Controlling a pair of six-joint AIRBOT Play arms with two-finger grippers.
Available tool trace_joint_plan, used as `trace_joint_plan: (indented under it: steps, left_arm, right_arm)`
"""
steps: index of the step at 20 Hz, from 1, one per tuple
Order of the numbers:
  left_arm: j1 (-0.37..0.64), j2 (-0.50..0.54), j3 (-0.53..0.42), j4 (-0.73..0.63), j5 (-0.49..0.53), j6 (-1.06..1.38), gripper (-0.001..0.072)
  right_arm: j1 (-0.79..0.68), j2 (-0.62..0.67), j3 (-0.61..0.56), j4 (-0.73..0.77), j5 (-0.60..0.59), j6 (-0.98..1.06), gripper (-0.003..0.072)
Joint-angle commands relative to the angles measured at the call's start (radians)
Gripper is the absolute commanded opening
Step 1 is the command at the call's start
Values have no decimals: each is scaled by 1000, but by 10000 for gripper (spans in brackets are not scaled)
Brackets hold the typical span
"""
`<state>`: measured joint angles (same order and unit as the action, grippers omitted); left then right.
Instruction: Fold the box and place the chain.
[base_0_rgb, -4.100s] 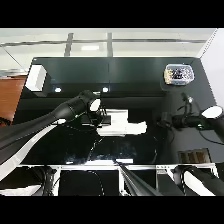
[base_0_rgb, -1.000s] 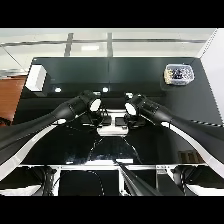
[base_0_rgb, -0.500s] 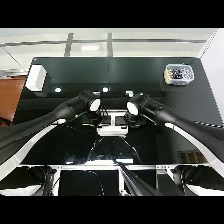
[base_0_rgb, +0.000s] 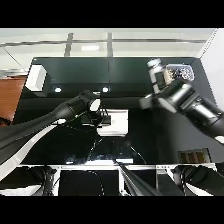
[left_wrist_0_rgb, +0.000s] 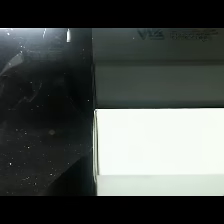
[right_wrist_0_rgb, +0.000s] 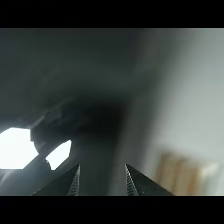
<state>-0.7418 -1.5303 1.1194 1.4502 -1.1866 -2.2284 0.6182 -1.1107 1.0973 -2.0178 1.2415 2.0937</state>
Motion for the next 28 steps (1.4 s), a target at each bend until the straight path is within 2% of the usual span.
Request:
trace_joint_plan:
  steps: [1, 2, 3, 4, 6, 8, 10, 12, 14, 16, 18, 19, 20, 23, 25, 27, 28]
  left_arm:
    - [1, 0, 0, 0, 0, 0, 25]
    - [1, 0, 0, 0, 0, 0, 25]
    - [1, 0, 0, 0, 0, 0, 25]
    - [1, 0, 0, 0, 0, 0, 25]
    - [1, 0, 0, 0, 0, 0, 25]
    - [1, 0, 0, 7, 1, 0, 25]
    - [1, 0, 0, 7, 0, 0, 25]
    - [1, 0, 0, 6, 0, 0, 25]
    - [1, 0, 0, 6, 0, 0, 25]
    - [1, 0, 0, 7, 0, 0, 25]
    - [1, 0, 0, 6, 0, 0, 25]
    - [1, 0, 0, 6, 0, 0, 25]
    - [1, 0, 0, 6, 0, 0, 25]
    - [1, 0, 0, 6, 0, 0, 25]
    - [1, 0, 0, 6, 0, 0, 25]
    - [1, 0, 0, 6, 0, 0, 25]
    - [1, 0, 0, 6, 0, 0, 25]
  right_arm:
    - [-204, 29, -66, -193, -335, 17, 326]
    - [-280, 19, -103, -169, -502, 71, 436]
    - [-352, -2, -135, -126, -646, 139, 711]
    - [-421, -45, -146, -55, -742, 185, 711]
    - [-537, -163, -104, 68, -831, 203, 706]
    - [-619, -307, 62, 148, -761, 199, 706]
    - [-674, -479, 296, 234, -572, 124, 705]
    - [-718, -664, 546, 368, -388, -47, 705]
    - [-745, -826, 763, 430, -224, -114, 705]
    - [-764, -935, 898, 470, -145, -129, 705]
    - [-776, -989, 933, 517, -145, -132, 704]
    - [-779, -1004, 933, 535, -157, -132, 647]
    - [-779, -1014, 933, 550, -157, -141, 531]
    - [-780, -1022, 933, 539, -113, -158, 519]
    - [-787, -1012, 935, 542, -72, -172, 83]
    - [-786, -973, 935, 539, -50, -213, 14]
    - [-786, -939, 935, 537, -50, -239, 14]
